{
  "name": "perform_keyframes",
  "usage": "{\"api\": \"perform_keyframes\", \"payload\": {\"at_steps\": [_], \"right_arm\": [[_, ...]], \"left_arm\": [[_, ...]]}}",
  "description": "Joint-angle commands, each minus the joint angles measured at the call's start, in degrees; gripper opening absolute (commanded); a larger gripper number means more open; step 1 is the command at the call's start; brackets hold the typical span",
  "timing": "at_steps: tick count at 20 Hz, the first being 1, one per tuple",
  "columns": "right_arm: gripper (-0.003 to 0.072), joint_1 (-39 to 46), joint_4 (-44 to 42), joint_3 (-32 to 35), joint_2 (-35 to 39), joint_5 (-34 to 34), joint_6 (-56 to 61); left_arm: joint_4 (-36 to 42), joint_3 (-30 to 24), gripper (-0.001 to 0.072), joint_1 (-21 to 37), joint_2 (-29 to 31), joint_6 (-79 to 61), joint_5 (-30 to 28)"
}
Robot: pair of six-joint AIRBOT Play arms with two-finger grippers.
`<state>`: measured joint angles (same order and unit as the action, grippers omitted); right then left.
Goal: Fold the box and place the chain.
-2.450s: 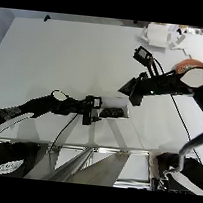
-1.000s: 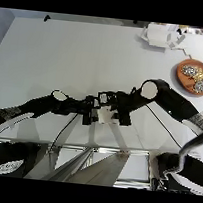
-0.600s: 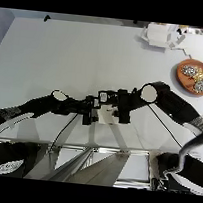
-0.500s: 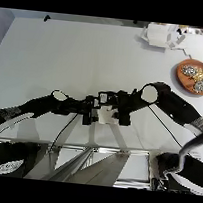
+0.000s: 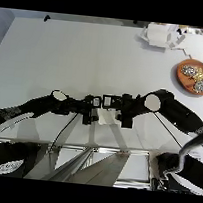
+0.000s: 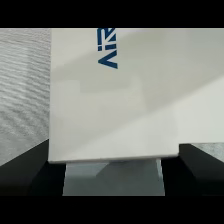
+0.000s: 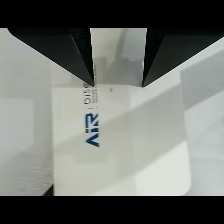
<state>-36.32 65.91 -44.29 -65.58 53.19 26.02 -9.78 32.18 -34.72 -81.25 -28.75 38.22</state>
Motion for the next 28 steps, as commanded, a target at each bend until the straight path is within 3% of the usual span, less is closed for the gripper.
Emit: {"api": "perform_keyframes", "payload": {"at_steps": [1, 7, 12, 28], "right_arm": [[0.0332, -0.04, 1.14, 0.35, 0.22, -1.66, 1.09], [0.0317, -0.04, 1.11, 0.35, 1.7, -1.57, 0.42], [0.0258, -0.04, -2.19, 0.39, 3.65, 3.52, -6.6], [0.0259, -0.07, -3.8, 3.41, 2.47, -1.14, -8.09]], "left_arm": [[-0.09, 0.02, 0.0138, 0.0, 0.02, -0.17, 0.17], [-0.09, 0.02, 0.0138, 0.0, 0.02, -0.17, 0.17], [-0.09, 0.02, 0.0138, 0.0, 0.02, -0.17, 0.17], [-0.09, 0.02, 0.0138, 0.0, 0.02, -0.17, 0.2]]}}
